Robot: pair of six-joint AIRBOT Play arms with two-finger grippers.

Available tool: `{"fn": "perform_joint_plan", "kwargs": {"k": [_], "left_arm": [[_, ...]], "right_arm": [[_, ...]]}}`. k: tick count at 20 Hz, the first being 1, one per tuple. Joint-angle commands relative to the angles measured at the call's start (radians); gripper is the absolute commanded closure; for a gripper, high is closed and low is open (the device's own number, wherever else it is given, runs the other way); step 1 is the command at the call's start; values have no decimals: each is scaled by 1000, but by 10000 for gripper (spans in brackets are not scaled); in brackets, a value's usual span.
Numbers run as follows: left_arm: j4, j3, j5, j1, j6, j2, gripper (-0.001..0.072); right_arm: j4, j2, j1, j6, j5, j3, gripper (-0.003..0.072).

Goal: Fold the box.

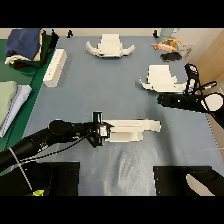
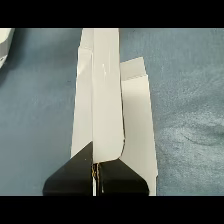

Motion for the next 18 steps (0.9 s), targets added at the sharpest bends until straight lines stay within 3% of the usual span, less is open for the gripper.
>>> {"fn": "perform_joint_plan", "kwargs": {"k": [1, 4, 7, 12, 18], "left_arm": [[-48, -5, 8, -10, -3, -49, 694], [-55, 13, 10, -8, -5, -64, 693], [-33, 71, -21, 47, -184, -64, 693], [303, 204, -421, 270, -520, -77, 693], [356, 314, -644, 327, -578, -196, 693]], "right_arm": [[0, 0, 1, 0, 0, -1, 682], [0, 0, 1, 0, 0, 0, 682], [0, 0, 1, 0, 2, -1, 682], [1, 0, 1, 0, 2, -1, 682], [1, -1, 1, 0, 3, -1, 682]]}}
